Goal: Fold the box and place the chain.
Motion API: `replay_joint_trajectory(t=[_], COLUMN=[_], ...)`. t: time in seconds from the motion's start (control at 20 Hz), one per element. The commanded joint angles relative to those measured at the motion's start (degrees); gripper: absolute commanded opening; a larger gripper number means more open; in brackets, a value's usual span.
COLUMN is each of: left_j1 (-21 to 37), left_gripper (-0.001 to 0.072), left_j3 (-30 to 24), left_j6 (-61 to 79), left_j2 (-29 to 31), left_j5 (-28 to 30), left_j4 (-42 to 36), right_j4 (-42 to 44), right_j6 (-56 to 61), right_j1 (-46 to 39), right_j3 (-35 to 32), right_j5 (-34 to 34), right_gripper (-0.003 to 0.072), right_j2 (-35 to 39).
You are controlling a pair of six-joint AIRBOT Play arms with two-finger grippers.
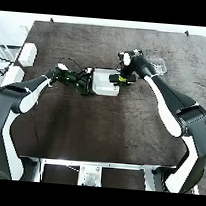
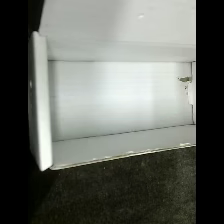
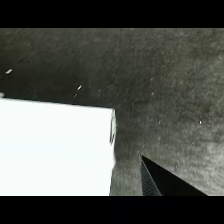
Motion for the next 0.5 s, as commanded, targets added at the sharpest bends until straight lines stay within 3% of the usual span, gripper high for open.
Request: replay_joint_trajectory(t=[0.0,0.2,0.45], left_j1=[-0.04,-0.04,-0.04], left_gripper=[0.0419,0.0419,0.0419], left_j3=[0.0,0.0,0.0], left_j6=[-0.02,-0.02,-0.02], left_j2=[0.0,0.0,0.0], left_j5=[-0.02,0.0,0.0], left_j4=[-0.02,-0.02,-0.02], right_j4=[1.36,0.22,-2.97], right_j6=[-4.07,-8.7,-12.92], right_j1=[0.02,-1.05,-8.0], right_j3=[0.96,0.96,0.94], right_j5=[1.7,1.14,-6.25], right_gripper=[0.0438,0.0438,0.0408], right_j2=[2.8,8.85,12.7])
